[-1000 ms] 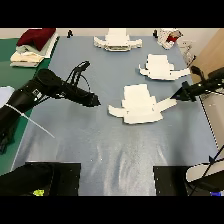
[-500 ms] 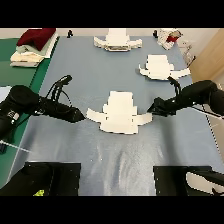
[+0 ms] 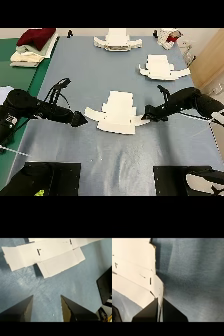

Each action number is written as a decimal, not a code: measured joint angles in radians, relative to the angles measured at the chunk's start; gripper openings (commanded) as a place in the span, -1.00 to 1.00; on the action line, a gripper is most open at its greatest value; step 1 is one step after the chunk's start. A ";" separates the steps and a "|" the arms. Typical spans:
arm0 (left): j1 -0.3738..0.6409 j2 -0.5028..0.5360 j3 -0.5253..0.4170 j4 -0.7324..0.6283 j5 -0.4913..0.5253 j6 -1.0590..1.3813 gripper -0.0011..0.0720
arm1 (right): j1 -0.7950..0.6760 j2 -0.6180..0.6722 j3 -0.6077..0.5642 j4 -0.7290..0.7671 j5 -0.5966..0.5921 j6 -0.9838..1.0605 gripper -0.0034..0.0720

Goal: Fold the box.

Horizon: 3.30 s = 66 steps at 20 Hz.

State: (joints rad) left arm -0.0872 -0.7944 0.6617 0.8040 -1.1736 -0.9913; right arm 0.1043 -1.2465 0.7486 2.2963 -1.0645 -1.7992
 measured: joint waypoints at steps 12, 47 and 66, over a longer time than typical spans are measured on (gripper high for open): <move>0.027 -0.267 0.073 -0.033 0.031 0.039 0.00 | 0.192 0.239 -0.223 0.017 0.138 -0.171 -0.90; -0.050 -0.832 0.336 -0.311 -0.248 0.494 -0.93 | 0.234 0.330 -0.285 0.004 0.186 -0.181 -0.45; -0.305 -0.441 0.138 -0.340 0.164 1.055 -0.95 | 0.232 0.325 0.051 -0.905 0.211 0.612 0.14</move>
State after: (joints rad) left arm -0.3920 -1.2358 0.7998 0.4641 -1.0096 0.0635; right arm 0.3367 -0.9218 0.7994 1.3911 -0.8536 -1.1870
